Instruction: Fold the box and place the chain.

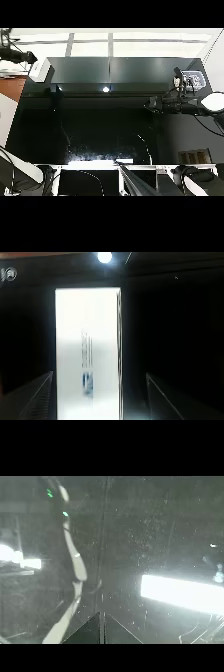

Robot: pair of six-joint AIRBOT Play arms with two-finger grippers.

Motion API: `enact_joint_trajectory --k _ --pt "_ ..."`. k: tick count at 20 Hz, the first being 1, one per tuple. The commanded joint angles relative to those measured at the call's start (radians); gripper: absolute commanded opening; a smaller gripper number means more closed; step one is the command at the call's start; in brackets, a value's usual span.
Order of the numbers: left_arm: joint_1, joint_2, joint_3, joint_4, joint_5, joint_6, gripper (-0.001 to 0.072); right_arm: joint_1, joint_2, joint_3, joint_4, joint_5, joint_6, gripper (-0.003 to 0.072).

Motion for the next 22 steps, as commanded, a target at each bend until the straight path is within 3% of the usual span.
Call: enact_joint_trajectory --k 1,3,4,6,7,9,11,14,17,20,22 --pt "0.019 0.136 0.015 0.144 -0.245 -0.229 0.0649 -0.001 0.001 0.002 0.000 -0.012 -0.024 0.0040" --pt "0.032 0.211 0.008 0.153 -0.444 -0.356 0.0075 -0.001 0.001 0.010 -0.034 0.003 -0.042 0.0040" --pt "0.032 0.246 -0.018 0.137 -0.518 -0.420 0.0031 -0.002 0.001 0.023 -0.071 0.027 -0.041 0.0040" --pt "0.013 0.341 -0.120 0.126 -0.584 -0.492 0.0031 -0.013 0.002 0.056 -0.122 0.115 -0.032 0.0041" --pt "-0.014 0.414 -0.203 0.118 -0.558 -0.459 0.0031 -0.018 0.007 0.072 -0.143 0.169 -0.018 0.0041" --pt "-0.080 0.595 -0.419 0.098 -0.377 -0.419 0.0031 -0.017 0.047 0.076 -0.195 0.222 0.004 0.0041" --pt "-0.165 0.819 -0.706 0.040 -0.129 -0.399 0.0032 -0.017 0.116 0.076 -0.251 0.227 0.012 0.0041" --pt "-0.300 1.107 -1.104 -0.027 0.118 -0.265 0.0032 -0.015 0.243 0.061 -0.369 0.139 0.008 0.0041" --pt "-0.425 1.330 -1.405 -0.025 0.209 -0.215 0.0032 -0.006 0.372 -0.039 -0.470 -0.045 0.017 0.0041" --pt "-0.467 1.471 -1.606 -0.025 0.259 -0.216 0.0032 -0.006 0.380 -0.181 -0.493 -0.158 0.038 0.0041" --pt "-0.454 1.518 -1.672 -0.025 0.274 -0.229 0.0033 -0.006 0.378 -0.233 -0.500 -0.203 0.037 0.0040"
